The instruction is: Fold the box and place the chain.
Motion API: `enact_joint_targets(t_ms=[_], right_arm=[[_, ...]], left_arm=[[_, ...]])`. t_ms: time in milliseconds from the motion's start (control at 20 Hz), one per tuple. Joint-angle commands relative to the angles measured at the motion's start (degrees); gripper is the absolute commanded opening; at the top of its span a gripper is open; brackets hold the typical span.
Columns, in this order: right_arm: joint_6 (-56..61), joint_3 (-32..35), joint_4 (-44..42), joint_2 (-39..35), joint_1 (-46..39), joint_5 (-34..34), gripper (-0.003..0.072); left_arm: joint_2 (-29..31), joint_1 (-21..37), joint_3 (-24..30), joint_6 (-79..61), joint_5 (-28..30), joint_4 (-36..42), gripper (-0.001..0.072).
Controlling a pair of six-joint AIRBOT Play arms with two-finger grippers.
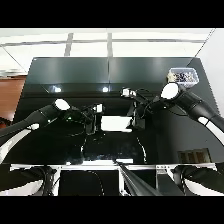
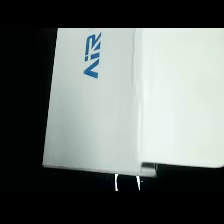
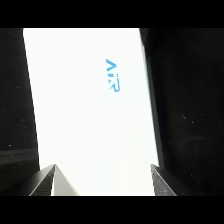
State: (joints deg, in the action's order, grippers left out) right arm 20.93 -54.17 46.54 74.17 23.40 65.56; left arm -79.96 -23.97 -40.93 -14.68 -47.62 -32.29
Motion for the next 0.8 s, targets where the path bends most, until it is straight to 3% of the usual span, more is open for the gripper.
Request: enact_joint_targets(t_ms=[0,400,500,550,650,750], right_arm=[[-1.27,0.13,0.09,-0.04,1.44,-0.70,0.0720],[-1.20,0.13,2.05,-0.02,1.73,-3.26,0.0720],[-1.01,0.15,2.14,-0.02,1.73,-3.23,0.0440],[-1.01,0.13,2.14,-0.02,1.73,-3.23,0.0424],[-1.01,0.13,2.14,-0.02,1.73,-3.21,0.0193],[-0.98,0.13,2.14,-0.02,1.73,-3.13,0.0192]], left_arm=[[-0.02,-0.04,-0.02,-0.09,-0.02,-0.07,0.0410],[-0.02,-0.04,-0.02,-0.09,-0.02,-0.07,0.0410],[-0.02,-0.04,-0.02,-0.11,-0.02,-0.07,0.0410],[-0.02,-0.04,-0.02,-0.11,-0.02,-0.09,0.0410],[-0.02,-0.04,-0.02,-0.11,-0.02,-0.09,0.0410],[-0.02,-0.04,-0.02,-0.11,-0.02,-0.07,0.0410]])
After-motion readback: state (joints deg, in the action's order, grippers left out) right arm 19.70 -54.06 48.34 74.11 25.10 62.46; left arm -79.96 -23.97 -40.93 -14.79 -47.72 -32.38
